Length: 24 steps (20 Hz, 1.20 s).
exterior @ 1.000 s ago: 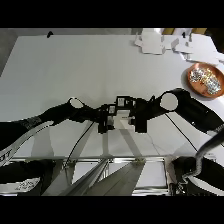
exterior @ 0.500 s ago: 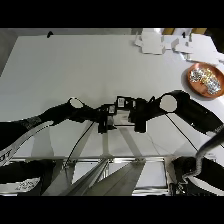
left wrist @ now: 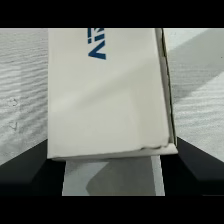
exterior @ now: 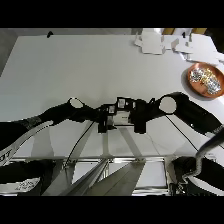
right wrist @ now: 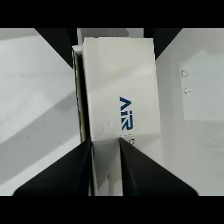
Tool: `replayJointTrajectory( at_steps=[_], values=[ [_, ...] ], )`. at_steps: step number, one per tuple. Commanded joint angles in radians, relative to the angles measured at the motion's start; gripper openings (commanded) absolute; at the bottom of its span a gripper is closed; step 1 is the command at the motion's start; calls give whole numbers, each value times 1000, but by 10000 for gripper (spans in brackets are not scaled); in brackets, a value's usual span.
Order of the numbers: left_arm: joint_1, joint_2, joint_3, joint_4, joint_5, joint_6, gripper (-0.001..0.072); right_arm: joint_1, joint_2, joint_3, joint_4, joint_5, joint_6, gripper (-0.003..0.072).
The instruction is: Fold the box and place the chain.
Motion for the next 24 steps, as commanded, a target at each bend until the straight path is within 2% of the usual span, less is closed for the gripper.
replayJointTrajectory(
  at_steps=[1,3,6,9,12,13,15,16,24],
  values=[
    [0,0,0,-1,0,-3,209,1,0,-20,24,35,0,245],
    [0,0,0,-2,0,-3,209,1,3,-19,29,45,0,277],
    [0,0,0,-1,-1,-3,209,1,30,-19,93,47,-1,279],
    [0,1,0,-2,-1,-3,209,0,63,-19,109,21,-1,338],
    [0,0,0,-1,0,-3,209,-1,64,-19,110,17,0,335],
    [0,0,0,-1,-1,-3,209,-1,64,-19,110,11,0,301],
    [0,0,0,-1,-1,-3,209,-1,61,-20,110,7,0,59],
    [0,1,0,-2,-1,-3,209,-1,55,-20,110,8,0,35],
    [0,0,0,-1,-1,-3,209,-1,15,-35,97,31,-1,12]
  ],
)
